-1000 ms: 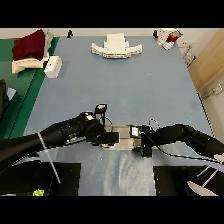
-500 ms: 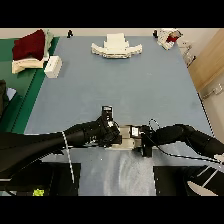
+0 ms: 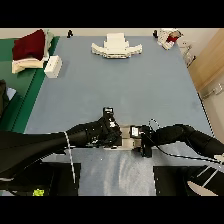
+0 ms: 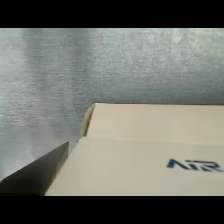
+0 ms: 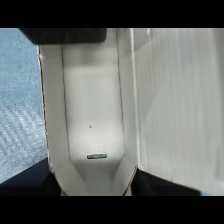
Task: Fold the box.
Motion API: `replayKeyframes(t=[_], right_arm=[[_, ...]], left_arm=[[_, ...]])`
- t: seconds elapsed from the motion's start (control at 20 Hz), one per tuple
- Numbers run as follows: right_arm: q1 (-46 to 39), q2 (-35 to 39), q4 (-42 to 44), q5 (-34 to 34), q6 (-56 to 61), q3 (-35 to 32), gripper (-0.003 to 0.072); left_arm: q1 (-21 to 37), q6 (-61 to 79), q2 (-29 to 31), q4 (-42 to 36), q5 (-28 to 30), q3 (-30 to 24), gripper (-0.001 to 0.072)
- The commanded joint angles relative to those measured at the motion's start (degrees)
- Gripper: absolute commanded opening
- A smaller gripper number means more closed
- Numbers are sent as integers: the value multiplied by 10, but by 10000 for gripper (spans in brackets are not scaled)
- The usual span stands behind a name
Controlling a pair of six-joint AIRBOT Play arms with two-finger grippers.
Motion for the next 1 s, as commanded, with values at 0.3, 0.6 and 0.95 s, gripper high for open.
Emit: replayKeyframes(t=[0.3, 0.6, 0.95], right_arm=[[0, 0, -1, 0, 0, 0, 545], [0, 0, -1, 0, 0, 0, 546], [0, 0, -1, 0, 0, 0, 545]], left_arm=[[1, 53, 31, 4, -64, 44, 476], [-10, 129, 170, 7, -154, 83, 23], [-2, 405, 233, -32, -137, 56, 11]])
